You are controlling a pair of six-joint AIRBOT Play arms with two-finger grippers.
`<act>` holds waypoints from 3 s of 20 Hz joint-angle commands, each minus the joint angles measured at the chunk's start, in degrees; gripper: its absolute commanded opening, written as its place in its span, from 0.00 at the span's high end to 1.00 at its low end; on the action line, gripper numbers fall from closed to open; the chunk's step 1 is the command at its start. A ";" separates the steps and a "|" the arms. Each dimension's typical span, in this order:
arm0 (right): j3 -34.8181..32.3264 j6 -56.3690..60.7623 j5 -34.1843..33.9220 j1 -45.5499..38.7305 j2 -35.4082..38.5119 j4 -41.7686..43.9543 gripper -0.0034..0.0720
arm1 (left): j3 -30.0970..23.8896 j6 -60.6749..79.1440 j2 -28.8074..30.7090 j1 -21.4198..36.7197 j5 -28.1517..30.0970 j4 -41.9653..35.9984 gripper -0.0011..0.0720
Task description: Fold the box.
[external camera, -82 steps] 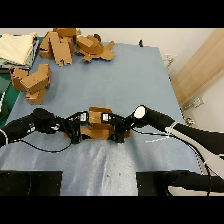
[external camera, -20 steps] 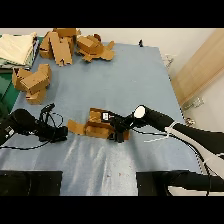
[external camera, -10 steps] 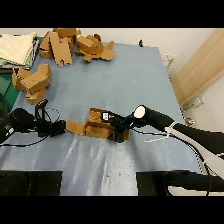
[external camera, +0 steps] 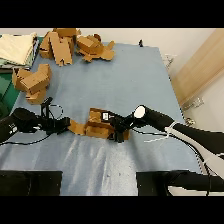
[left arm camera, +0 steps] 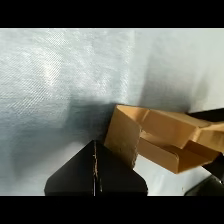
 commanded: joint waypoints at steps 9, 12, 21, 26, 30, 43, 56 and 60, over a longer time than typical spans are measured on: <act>-0.02 0.02 0.04 0.00 0.02 0.02 0.23 | 0.04 6.64 -0.20 -0.04 -6.34 -8.72 0.97; -0.02 0.02 0.04 0.00 0.02 0.02 0.23 | 0.04 7.54 -0.20 -0.04 -6.86 -9.55 0.97; -0.02 0.02 0.02 0.00 0.02 0.02 0.23 | 0.04 18.97 -0.26 -0.02 -6.75 -21.81 0.57; -0.02 0.02 0.00 0.00 0.02 0.02 0.23 | 0.04 21.18 -0.28 -0.15 -7.19 -21.81 0.57; -0.02 0.02 0.00 0.00 0.02 0.02 0.23 | 0.37 26.34 -0.63 -4.98 -7.15 -21.07 0.45; -0.02 0.02 0.07 0.00 0.02 0.00 0.23 | 13.73 -10.16 -1.36 -19.58 -2.01 11.67 0.45; -0.02 0.02 0.17 0.00 0.02 0.00 0.23 | 19.67 -22.36 -10.69 -24.70 -7.19 21.20 0.46; -0.02 0.02 0.17 0.00 0.02 0.00 0.23 | 19.67 -22.97 -10.75 -24.68 -5.77 16.92 0.46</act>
